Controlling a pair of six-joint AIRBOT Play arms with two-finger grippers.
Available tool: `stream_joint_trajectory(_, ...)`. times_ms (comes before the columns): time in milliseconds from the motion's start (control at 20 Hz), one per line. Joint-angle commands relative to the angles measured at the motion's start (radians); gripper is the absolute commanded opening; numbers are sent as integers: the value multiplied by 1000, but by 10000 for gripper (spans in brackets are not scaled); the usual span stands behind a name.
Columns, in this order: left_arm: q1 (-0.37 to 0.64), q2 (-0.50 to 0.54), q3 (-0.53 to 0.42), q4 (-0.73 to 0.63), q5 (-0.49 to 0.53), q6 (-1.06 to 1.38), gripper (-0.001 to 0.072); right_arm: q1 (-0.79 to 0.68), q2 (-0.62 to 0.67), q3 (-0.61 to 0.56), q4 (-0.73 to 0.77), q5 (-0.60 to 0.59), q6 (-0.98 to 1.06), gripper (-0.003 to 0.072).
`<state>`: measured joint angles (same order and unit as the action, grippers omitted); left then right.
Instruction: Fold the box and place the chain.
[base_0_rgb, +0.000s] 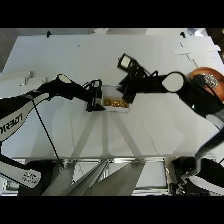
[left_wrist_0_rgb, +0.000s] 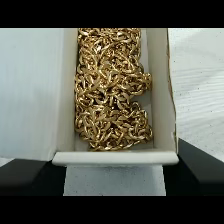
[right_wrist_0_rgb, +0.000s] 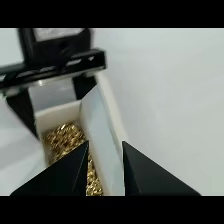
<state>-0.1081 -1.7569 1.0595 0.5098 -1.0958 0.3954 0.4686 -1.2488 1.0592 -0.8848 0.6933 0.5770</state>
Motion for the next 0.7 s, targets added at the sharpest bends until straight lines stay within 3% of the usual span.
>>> stream_joint_trajectory(0, 1, 0, 0, 0, 0, 0, 464, -64, -116, 158, 0, 93, 208, 253)
stream_joint_trajectory(50, 1, 0, 0, 0, 0, 0, 464, -84, -172, 215, 0, 143, 242, 282)
stream_joint_trajectory(250, 1, 0, 0, 0, 0, 0, 464, -138, -366, 382, 1, 296, 317, 282)
stream_joint_trajectory(450, 1, 0, 0, 0, 0, 0, 464, -139, -449, 406, 18, 405, 193, 282)
stream_joint_trajectory(650, 1, 0, 0, 0, 0, 0, 464, -133, -467, 406, 137, 578, 74, 281)
